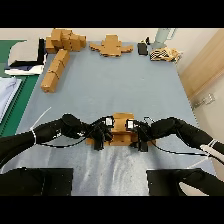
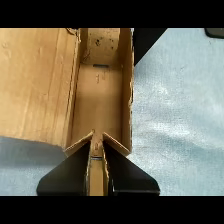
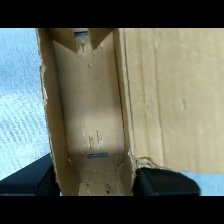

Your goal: Fold the box.

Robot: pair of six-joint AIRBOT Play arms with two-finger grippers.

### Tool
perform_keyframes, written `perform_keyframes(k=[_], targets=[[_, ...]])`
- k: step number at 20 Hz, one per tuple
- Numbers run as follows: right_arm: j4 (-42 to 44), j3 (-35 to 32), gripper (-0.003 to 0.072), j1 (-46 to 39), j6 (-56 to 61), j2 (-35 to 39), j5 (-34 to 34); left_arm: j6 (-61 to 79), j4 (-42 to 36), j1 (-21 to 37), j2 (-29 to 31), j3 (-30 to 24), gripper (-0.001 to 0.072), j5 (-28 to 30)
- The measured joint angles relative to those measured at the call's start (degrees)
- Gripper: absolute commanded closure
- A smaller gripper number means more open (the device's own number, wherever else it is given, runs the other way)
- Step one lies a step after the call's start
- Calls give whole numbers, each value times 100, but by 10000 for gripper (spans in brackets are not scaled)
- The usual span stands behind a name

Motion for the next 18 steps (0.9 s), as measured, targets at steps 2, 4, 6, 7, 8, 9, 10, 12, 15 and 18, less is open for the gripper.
perform_keyframes(k=[2,4,6,7,8,9,10,12,15,18], targets=[[0,0,177,0,-7,0,0,13,-68,-15,-22,0,181,-17],[-2,0,177,0,-7,0,0,11,-94,-22,-37,0,180,-35],[-2,0,177,0,-7,0,0,9,-114,-22,-46,0,172,-55],[-2,0,177,0,-7,0,0,9,-116,-22,-50,0,174,-59],[-2,0,177,0,-7,0,0,2,-120,-22,-50,0,226,-61],[-2,0,177,0,-7,0,0,-24,-122,-22,-50,0,513,-63],[-2,0,177,0,-4,0,0,-101,-105,-22,-44,0,696,-59],[0,0,177,0,7,0,0,-417,142,-22,52,0,698,-2],[2,0,177,0,4,0,0,-1801,1274,17,527,7,698,26],[2,0,177,0,4,0,0,-4175,2758,201,1421,20,698,-365]])
